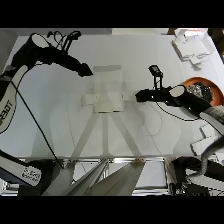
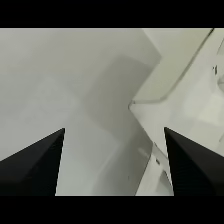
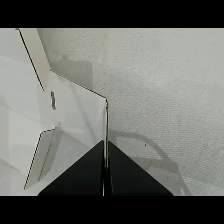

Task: Fold the box and place the chain.

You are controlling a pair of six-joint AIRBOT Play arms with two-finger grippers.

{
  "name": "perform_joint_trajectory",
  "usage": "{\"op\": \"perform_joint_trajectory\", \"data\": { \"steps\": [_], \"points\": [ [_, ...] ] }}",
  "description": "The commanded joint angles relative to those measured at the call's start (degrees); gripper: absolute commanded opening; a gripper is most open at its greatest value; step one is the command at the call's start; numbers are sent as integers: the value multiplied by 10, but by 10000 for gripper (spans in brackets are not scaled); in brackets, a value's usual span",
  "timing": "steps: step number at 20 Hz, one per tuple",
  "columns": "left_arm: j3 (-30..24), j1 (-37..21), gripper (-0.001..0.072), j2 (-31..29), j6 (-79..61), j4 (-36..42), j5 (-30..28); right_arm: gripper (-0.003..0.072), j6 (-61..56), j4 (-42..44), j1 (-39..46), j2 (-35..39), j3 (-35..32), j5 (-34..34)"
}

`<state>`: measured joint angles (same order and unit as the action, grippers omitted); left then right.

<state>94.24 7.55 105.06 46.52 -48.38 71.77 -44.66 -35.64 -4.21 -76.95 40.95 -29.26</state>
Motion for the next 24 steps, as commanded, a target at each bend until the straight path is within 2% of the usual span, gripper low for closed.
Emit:
{"op": "perform_joint_trajectory", "data": {
  "steps": [1,5,14,15,22,24],
  "points": [
    [41,4,701,64,-5,51,33,12,0,0,-1,0,0,0],
    [41,20,700,75,-47,62,67,12,0,0,-1,0,0,0],
    [41,68,695,95,-110,48,87,12,0,0,-1,0,0,0],
    [41,69,668,98,-111,39,89,12,0,0,-1,0,0,0],
    [41,68,52,103,-147,24,91,12,0,0,-1,0,0,0],
    [41,67,14,103,-157,24,93,12,0,0,-1,0,0,0]
  ]
}}
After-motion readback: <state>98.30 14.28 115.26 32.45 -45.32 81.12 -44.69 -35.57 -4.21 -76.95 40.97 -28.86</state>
